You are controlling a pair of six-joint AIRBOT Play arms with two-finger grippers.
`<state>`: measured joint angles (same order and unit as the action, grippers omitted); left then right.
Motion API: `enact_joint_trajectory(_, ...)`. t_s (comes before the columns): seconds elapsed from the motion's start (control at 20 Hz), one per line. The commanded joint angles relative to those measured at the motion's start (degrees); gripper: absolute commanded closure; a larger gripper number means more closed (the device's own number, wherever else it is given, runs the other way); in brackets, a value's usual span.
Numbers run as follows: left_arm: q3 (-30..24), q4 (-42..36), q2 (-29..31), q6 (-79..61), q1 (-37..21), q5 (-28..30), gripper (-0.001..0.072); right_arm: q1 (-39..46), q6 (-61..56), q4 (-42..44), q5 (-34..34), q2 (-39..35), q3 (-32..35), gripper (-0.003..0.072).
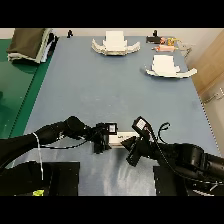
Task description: Fold the box.
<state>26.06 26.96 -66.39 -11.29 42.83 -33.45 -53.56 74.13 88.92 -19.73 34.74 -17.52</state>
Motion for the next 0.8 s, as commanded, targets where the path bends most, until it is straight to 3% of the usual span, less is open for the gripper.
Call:
enact_joint_trajectory(0.0,0.0,0.0,0.0,0.0,0.0,0.0,0.0197,0.0,-5.6,-0.1,9.9,-0.4,5.0,0.0684)
enact_joint_trajectory(0.75,0.0,0.0,0.0,0.0,0.0,0.0,0.0197,4.6,-5.6,-2.6,13.2,3.2,5.0,0.0683)
